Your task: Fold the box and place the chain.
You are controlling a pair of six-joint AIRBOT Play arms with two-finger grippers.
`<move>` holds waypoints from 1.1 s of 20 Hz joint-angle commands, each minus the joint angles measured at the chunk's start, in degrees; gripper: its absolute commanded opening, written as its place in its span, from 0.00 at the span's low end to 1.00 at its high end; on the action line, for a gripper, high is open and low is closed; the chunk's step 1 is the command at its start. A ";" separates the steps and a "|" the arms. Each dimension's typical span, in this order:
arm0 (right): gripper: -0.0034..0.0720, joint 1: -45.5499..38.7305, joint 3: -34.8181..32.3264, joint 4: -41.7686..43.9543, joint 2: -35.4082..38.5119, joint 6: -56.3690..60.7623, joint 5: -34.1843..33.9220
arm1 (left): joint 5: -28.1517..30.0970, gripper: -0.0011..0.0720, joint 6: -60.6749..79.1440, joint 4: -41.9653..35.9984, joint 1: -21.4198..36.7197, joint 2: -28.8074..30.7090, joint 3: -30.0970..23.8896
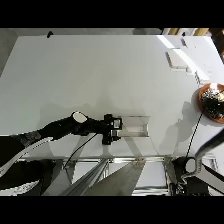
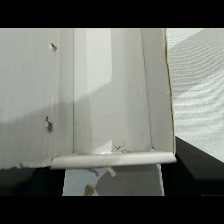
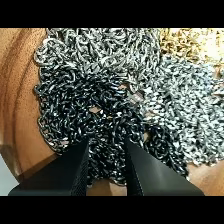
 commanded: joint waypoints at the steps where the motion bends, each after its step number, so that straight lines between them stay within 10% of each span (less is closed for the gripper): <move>1: 0.33 -0.09 0.04 0.48 -1.44 -0.26 -1.81 | 0.00 0.39 0.02 0.00 0.02 0.02 0.02; 12: 0.33 -0.09 0.04 3.61 -4.13 -0.26 -3.69 | 0.00 0.39 0.02 0.00 0.02 0.02 0.02; 16: 0.11 -0.09 0.07 3.58 -4.02 -0.28 -1.92 | 0.00 0.39 0.02 0.00 0.02 0.02 0.02; 22: 0.07 -0.07 0.07 5.53 6.80 -1.29 5.95 | 0.00 0.39 0.02 0.00 0.02 0.02 0.02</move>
